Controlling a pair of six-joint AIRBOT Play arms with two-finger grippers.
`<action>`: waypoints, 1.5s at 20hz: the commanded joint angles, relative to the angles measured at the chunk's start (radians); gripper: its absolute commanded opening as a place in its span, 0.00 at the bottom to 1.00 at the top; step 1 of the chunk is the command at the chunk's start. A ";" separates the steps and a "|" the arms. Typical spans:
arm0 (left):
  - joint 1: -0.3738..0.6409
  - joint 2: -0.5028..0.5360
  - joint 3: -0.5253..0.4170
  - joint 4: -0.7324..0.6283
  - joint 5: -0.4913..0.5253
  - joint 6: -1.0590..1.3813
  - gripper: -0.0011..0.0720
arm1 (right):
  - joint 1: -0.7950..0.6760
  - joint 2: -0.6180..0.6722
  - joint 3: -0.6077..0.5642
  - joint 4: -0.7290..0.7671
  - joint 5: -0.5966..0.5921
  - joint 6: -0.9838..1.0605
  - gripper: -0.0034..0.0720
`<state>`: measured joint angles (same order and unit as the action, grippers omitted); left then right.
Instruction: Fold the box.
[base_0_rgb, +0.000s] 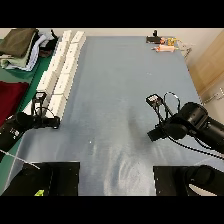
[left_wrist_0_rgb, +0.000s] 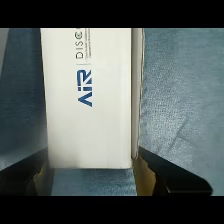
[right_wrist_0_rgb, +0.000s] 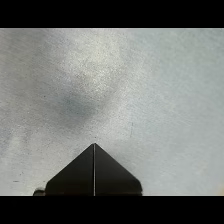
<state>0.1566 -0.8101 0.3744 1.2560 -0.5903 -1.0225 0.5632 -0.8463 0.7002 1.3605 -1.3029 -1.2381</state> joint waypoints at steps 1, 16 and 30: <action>0.001 0.039 0.001 0.001 -0.052 0.000 0.98 | 0.000 0.000 0.001 0.000 0.000 0.000 0.05; -0.015 0.309 0.338 -0.014 -0.718 -0.236 0.12 | 0.000 0.000 0.001 0.000 0.000 0.000 0.05; -0.423 -0.265 0.598 -0.362 -0.430 -0.198 0.03 | 0.000 0.000 0.001 0.000 0.000 0.000 0.05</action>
<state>-0.2047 -1.0023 0.9562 0.9497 -1.0908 -1.2236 0.5632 -0.8463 0.7002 1.3605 -1.3029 -1.2381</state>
